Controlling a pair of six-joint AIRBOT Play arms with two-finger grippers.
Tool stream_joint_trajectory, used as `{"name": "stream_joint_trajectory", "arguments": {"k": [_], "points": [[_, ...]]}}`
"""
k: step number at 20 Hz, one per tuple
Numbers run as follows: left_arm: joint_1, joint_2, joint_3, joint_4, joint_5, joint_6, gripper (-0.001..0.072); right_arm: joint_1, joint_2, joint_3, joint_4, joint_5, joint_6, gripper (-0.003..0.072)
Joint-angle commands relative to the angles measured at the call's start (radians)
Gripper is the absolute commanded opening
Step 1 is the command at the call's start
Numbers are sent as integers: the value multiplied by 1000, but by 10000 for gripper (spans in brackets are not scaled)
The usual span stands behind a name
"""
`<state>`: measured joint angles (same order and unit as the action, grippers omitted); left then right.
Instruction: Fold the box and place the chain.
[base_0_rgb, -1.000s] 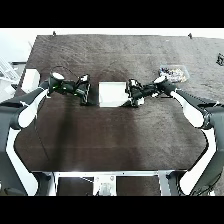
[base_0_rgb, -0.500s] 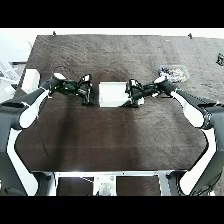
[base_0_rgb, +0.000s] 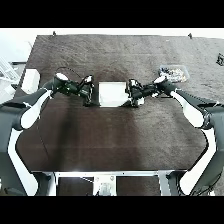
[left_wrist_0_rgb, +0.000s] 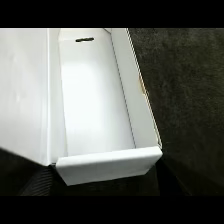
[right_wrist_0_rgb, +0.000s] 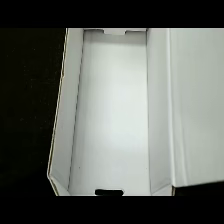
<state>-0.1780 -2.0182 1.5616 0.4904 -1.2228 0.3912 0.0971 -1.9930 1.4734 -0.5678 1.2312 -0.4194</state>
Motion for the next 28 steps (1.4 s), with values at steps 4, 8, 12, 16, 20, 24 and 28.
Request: {"name": "stream_joint_trajectory", "arguments": {"k": [4,8,12,16,20,24,28], "points": [[-25,-19,0,3,100,1,720,0,0,0,0,0,0,587],[-25,-31,0,-5,145,3,720,0,0,0,0,0,0,588],[-27,-34,0,-32,150,11,720,0,0,0,0,0,0,588],[-27,-34,0,-46,144,11,720,0,0,0,0,0,0,588],[-26,-34,0,-51,103,10,720,0,0,0,0,0,0,587],[-16,-34,0,-50,83,11,720,0,0,0,0,0,0,587],[-16,-34,0,-58,79,11,720,0,0,0,0,0,0,588]]}}
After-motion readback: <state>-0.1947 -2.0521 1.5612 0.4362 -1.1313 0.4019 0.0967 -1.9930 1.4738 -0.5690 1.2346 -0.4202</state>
